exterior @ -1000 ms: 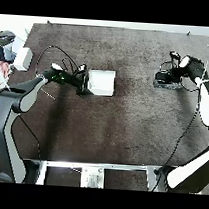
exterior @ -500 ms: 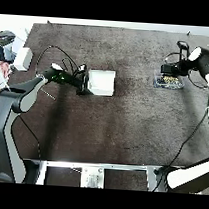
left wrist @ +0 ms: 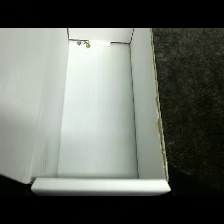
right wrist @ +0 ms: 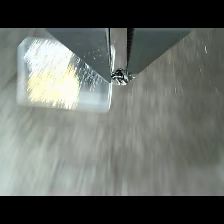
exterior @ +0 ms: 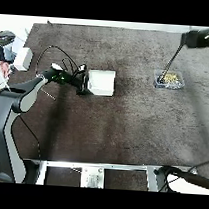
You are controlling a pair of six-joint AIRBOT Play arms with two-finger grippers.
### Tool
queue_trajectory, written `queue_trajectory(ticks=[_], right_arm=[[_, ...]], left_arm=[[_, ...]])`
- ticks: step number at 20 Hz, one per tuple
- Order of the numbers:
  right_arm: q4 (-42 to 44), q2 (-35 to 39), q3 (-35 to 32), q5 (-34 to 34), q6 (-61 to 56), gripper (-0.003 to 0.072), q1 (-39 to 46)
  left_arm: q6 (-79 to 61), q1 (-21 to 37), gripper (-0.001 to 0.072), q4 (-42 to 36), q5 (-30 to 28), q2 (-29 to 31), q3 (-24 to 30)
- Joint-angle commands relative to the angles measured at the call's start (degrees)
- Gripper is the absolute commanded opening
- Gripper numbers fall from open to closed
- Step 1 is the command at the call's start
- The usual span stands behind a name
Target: Fold the box and place the chain.
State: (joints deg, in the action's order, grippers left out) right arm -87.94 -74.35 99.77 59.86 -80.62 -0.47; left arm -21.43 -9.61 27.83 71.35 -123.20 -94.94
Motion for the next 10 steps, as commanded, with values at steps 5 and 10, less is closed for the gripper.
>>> queue_trajectory(ticks=[5, 10], right_arm=[[-3.3, 14.0, 0.5, -20.9, 3.1, 0.0008, -12.6], [-2.3, 13.7, 0.4, -23.2, 3.1, 0.0008, -20.3]], left_arm=[[0.0, 0.1, 0.0394, 0.0, 0.0, 0.0, 0.0], [0.0, 0.1, 0.0394, 0.0, 0.0, 0.0, 0.0]])
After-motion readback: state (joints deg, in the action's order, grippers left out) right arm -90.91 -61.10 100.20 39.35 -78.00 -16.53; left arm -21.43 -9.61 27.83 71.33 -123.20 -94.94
